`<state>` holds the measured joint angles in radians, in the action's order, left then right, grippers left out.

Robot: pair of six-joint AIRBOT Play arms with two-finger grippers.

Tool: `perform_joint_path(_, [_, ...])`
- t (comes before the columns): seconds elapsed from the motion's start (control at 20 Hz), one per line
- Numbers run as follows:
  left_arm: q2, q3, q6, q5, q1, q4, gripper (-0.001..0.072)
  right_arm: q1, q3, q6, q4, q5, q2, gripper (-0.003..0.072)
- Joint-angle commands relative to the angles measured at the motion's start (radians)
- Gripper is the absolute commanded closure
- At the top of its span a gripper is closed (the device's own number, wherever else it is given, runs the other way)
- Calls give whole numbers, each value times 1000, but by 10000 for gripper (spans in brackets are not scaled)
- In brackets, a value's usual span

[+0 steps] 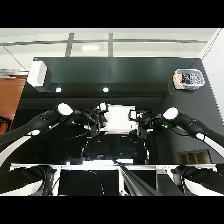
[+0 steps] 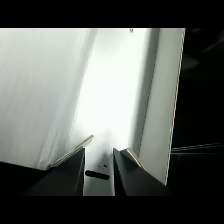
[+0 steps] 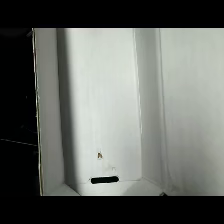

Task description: Fold the box and place the chain.

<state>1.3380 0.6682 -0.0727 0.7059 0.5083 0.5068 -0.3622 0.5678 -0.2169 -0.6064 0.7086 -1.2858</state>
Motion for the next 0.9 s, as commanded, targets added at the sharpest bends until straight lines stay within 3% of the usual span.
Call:
perform_joint_path(0.0, [9,0,-11,3,1,-35,549,-1,0,0,0,1,-1,630])
perform_joint_path(0.2, [13,0,-32,5,1,-30,416,-1,0,0,0,1,-1,630])
perform_joint_path(0.35, [13,0,0,7,15,48,503,-1,0,0,0,1,-1,630])
perform_joint_path(0.45, [13,0,5,-5,40,53,349,-1,0,0,0,1,-1,630])
perform_joint_path(0.6, [13,0,5,-35,59,57,378,-1,0,0,0,1,-1,630])
perform_joint_path(0.65, [13,0,6,-40,58,58,350,-1,0,0,0,1,-1,630])
perform_joint_path(0.7, [13,0,9,-50,58,58,234,-1,0,0,0,1,-1,630])
perform_joint_path(0.75, [13,0,10,-59,58,58,199,-1,0,0,0,1,-1,630])
perform_joint_path(0.85, [13,0,14,-68,57,58,205,-1,0,0,0,1,-1,630])
